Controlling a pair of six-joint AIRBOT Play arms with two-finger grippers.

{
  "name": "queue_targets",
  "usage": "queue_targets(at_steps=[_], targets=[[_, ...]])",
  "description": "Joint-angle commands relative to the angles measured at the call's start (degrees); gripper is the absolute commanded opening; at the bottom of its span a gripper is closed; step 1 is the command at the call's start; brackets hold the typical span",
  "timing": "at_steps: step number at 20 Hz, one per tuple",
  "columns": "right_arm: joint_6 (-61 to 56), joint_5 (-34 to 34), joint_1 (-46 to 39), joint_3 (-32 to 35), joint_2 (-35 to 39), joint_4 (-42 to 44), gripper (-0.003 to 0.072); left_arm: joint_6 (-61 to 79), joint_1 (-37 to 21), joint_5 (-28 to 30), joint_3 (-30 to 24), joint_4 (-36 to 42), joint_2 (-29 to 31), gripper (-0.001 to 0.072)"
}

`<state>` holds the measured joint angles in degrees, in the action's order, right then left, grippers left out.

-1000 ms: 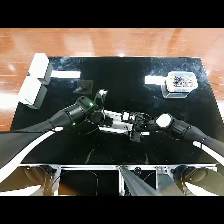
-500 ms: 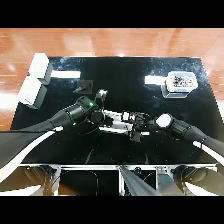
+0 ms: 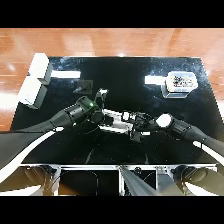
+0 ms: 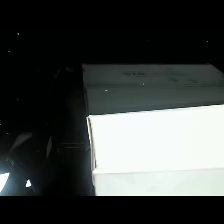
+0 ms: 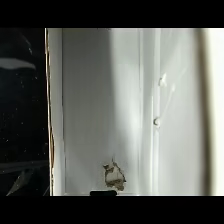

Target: Fold the box and place the chain.

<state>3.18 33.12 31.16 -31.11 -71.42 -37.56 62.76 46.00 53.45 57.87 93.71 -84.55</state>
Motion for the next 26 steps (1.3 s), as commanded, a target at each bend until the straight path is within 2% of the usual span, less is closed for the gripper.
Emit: queue_targets(at_steps=[1, 2, 3, 4, 5, 12, 14, 17, 20, 21, 22, 26], targets=[[0.0, 0.04, 0.07, 0.0, 0.0, 0.0, 0.0393, 0.26, 0.5, 0.15, 0.02, 0.94, 0.0, 0.0026], [0.0, 0.04, 0.07, 0.0, 0.0, 0.0, 0.0393, 0.24, 0.48, 0.15, 0.02, 1.42, 0.02, 0.0028], [0.0, 0.04, 0.07, 0.0, 0.0, 0.0, 0.0394, 0.24, 0.48, 0.26, 0.09, 1.51, 0.04, 0.0127], [0.0, 0.04, 0.07, 0.0, 0.0, 0.0, 0.0393, 0.24, 0.48, 0.63, 0.31, 1.49, 0.04, 0.031], [0.0, 0.04, 0.07, 0.0, 0.0, 0.0, 0.0394, 0.22, 0.46, 0.9, 0.61, 1.51, 0.07, 0.0397], [0.0, 0.07, 0.07, 0.0, 0.0, 0.02, 0.0393, 0.22, 0.44, 3.06, 2.93, -0.15, 0.02, 0.0398], [0.0, 0.04, 0.07, 0.0, 0.0, 0.0, 0.0393, 0.2, 0.44, 4.48, 2.93, -0.76, 0.0, 0.0394], [0.0, 0.04, 0.07, 0.0, 0.0, 0.02, 0.0393, 0.22, 0.44, 4.57, 2.91, -0.85, -0.26, 0.0295], [0.0, 0.04, 0.07, 0.0, 0.0, 0.0, 0.0393, 0.22, 0.44, 4.61, 2.91, -0.66, -1.2, 0.0286], [0.0, 0.04, 0.07, 0.0, 0.0, 0.0, 0.0393, 0.22, 0.46, 4.61, 2.91, -0.61, -1.31, 0.0188], [0.0, 0.04, 0.09, 0.0, 0.0, 0.02, 0.0393, 0.24, 0.46, 4.55, 2.91, -0.66, -1.31, 0.0023], [0.0, 0.04, 0.07, 0.0, 0.0, 0.02, 0.0396, 0.22, 0.46, 4.63, 2.93, -0.63, -1.31, 0.0023]])
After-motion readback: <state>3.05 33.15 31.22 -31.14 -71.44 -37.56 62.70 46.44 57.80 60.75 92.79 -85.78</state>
